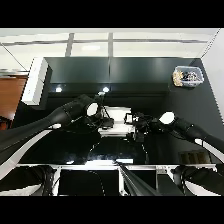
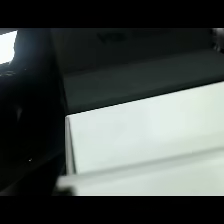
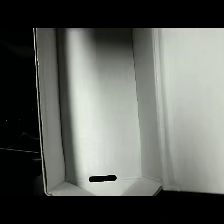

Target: Fold the box and place the chain.

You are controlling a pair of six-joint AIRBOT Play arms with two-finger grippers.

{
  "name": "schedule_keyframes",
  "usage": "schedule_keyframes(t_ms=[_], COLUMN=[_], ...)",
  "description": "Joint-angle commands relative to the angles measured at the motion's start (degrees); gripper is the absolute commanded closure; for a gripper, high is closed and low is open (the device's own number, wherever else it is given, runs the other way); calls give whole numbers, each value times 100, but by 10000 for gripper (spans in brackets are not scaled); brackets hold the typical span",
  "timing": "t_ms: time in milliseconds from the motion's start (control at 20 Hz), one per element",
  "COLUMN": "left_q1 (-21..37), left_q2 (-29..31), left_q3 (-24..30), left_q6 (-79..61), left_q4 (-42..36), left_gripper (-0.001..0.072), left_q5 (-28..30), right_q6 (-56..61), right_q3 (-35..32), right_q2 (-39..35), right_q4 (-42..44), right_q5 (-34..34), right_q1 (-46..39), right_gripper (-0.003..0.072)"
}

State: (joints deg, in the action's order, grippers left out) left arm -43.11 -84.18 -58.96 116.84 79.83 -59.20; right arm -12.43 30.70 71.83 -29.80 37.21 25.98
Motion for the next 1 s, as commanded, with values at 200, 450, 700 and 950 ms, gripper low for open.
schedule_keyframes(t_ms=[200, 450, 700, 950], left_q1=[-37, -39, -61, -81], left_q2=[-101, -105, -105, -105], left_q3=[-59, -164, -197, -199], left_q6=[675, 813, 964, 1158], left_q4=[282, 284, 260, 203], left_gripper=[341, 685, 525, 265], left_q5=[-243, -214, -267, -496], right_q6=[2, 2, 2, 20], right_q3=[0, 0, 0, 0], right_q2=[0, 0, 0, 0], right_q4=[0, 0, 0, 26], right_q5=[7, 4, 4, -31], right_q1=[-2, -2, -2, -2], right_gripper=[275, 275, 275, 275])
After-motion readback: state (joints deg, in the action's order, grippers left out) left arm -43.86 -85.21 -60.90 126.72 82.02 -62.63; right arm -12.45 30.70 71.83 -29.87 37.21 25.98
